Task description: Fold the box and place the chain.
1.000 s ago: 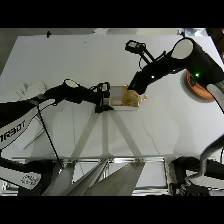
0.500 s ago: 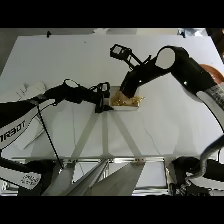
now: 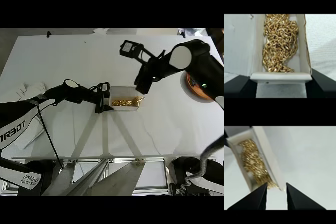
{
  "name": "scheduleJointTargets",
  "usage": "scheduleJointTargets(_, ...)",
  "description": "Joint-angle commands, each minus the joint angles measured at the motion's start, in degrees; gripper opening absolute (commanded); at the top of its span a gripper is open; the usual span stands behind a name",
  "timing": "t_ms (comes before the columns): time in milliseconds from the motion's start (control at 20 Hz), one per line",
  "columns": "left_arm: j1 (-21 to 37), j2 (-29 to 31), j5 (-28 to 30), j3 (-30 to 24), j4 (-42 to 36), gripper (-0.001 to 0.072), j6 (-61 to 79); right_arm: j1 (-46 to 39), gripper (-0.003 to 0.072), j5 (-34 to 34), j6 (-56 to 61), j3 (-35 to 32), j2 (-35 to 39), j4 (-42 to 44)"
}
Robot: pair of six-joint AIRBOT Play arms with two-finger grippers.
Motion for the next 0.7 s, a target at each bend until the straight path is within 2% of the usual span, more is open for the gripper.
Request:
scheduleJointTargets(0,0.0,0.0,0.0,0.0,0.0,0.0156,0.0,-6.4,0.0236,2.3,-1.2,0.0,0.2,-2.9)
scheduleJointTargets(150,0.0,0.0,0.0,0.0,0.0,0.0156,0.0,-12.6,0.0264,5.6,-10.5,-0.9,-2.8,-0.2)
scheduleJointTargets(350,0.0,0.0,0.0,0.0,0.0,0.0156,0.0,-15.5,0.0370,6.3,-20.5,-3.4,-10.6,6.5)
scheduleJointTargets(400,0.0,0.0,0.0,0.0,0.0,0.0156,0.0,-15.5,0.0422,6.3,-21.9,-3.4,-12.9,7.2)
scheduleJointTargets(650,0.0,0.0,0.0,0.0,0.0,0.0156,0.0,-15.5,0.0462,6.7,-30.4,-3.4,-21.4,12.4)
